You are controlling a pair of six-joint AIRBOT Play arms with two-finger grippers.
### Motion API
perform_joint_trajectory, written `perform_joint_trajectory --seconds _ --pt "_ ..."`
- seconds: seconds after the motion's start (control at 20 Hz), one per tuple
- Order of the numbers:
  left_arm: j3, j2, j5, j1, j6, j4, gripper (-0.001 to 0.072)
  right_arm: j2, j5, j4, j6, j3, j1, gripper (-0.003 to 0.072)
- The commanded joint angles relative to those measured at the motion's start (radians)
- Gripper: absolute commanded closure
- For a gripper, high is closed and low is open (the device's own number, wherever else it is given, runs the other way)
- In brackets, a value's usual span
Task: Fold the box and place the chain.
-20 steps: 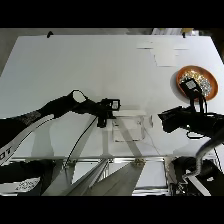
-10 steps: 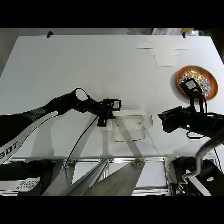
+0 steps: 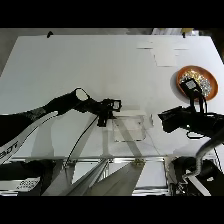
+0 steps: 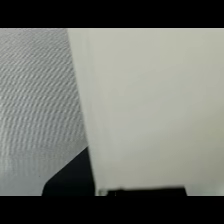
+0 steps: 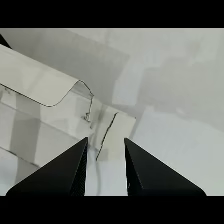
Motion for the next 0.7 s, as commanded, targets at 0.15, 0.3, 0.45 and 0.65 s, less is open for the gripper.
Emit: perform_joint_trajectory --seconds 0.15,0.3,0.45,0.65 --pt "0.001 0.0 0.0 -0.001 0.003 0.002 0.0706 0.001 0.001 0.0 0.0 0.001 0.001 0.0423" --pt "0.001 0.0 0.0 -0.001 0.003 0.002 0.07 0.001 0.003 0.0 0.0 0.001 0.001 0.0423" --pt "0.001 0.002 0.0 -0.001 0.002 0.002 0.07 0.001 0.003 0.0 0.0 0.001 0.001 0.0423" --pt "0.001 0.002 0.0 -0.001 0.002 0.002 0.07 0.001 0.005 0.0 -0.001 0.001 0.001 0.0426"
